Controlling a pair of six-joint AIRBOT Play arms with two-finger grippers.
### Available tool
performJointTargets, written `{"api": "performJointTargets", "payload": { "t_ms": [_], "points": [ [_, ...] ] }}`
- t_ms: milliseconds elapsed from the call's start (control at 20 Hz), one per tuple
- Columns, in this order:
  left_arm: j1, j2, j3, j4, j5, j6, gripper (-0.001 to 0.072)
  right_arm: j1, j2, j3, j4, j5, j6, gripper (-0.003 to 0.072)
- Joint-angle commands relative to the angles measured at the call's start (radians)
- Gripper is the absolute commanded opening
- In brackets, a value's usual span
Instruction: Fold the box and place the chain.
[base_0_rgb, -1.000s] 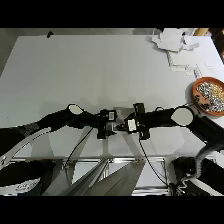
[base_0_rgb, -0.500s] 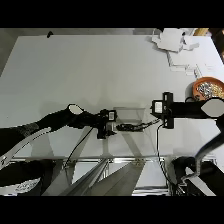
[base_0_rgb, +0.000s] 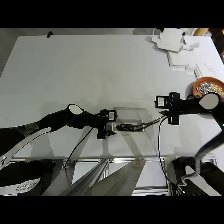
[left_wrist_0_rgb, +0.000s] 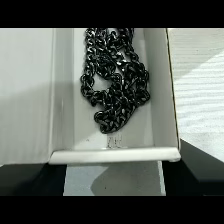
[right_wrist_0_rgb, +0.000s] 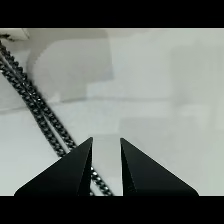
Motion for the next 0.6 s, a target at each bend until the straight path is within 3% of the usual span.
{"api": "performJointTargets", "payload": {
  "t_ms": [0, 300, 550],
  "points": [
    [0.0, 0.0, 0.0, 0.0, 0.0, 0.0, 0.0334, -0.003, -0.071, 0.001, -0.029, -0.004, 0.0, 0.0176],
    [0.0, 0.0, 0.0, 0.0, 0.0, 0.0, 0.0334, -0.003, -0.085, 0.001, -0.062, -0.089, -0.004, 0.0176],
    [0.0, 0.0, 0.0, 0.0, 0.0, 0.0, 0.0334, -0.003, -0.117, 0.001, -0.071, -0.082, -0.004, 0.0178]
  ]
}}
